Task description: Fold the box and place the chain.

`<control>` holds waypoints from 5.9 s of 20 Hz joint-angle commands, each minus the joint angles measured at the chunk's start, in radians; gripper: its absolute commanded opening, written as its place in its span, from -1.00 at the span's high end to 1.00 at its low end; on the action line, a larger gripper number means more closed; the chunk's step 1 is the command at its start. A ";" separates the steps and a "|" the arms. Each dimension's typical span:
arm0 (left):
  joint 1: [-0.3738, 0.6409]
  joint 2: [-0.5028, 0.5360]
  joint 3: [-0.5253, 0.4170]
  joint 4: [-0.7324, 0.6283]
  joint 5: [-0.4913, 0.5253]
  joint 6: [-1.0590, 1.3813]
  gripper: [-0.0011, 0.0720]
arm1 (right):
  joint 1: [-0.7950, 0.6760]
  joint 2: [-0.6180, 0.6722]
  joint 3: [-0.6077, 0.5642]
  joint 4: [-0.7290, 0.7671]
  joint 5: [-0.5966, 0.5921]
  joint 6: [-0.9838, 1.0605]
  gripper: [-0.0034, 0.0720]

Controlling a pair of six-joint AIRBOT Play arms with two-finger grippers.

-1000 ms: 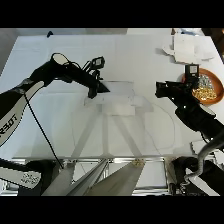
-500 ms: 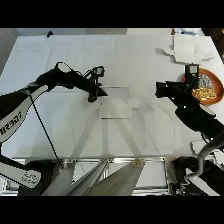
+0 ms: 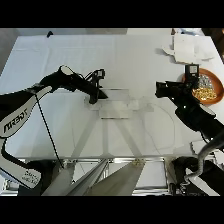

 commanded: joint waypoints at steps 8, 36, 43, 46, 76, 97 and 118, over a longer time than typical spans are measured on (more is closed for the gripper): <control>-0.002 -0.003 -0.001 0.010 0.005 0.000 0.93 | 0.001 0.001 0.000 0.000 0.000 0.000 -0.35; -0.002 -0.003 -0.001 0.010 0.005 0.000 0.93 | 0.001 0.368 0.154 -1.339 0.985 0.590 -0.32; -0.002 -0.003 -0.001 0.010 0.005 0.000 0.93 | 0.016 0.480 0.115 -1.443 1.097 0.587 -0.63; -0.002 -0.003 -0.001 0.010 0.005 0.000 0.93 | 0.073 0.478 0.016 -1.472 0.977 0.505 -0.64; -0.002 -0.003 -0.001 0.009 0.004 0.000 0.93 | 0.025 -0.108 -0.016 -1.077 0.623 0.096 -0.92; -0.002 -0.003 -0.001 0.010 0.005 0.000 0.93 | 0.004 -0.384 0.068 -0.776 0.747 -0.363 -0.92; -0.002 -0.003 -0.001 0.010 0.004 0.000 0.93 | 0.002 -0.473 0.203 -0.708 0.690 -0.201 -0.92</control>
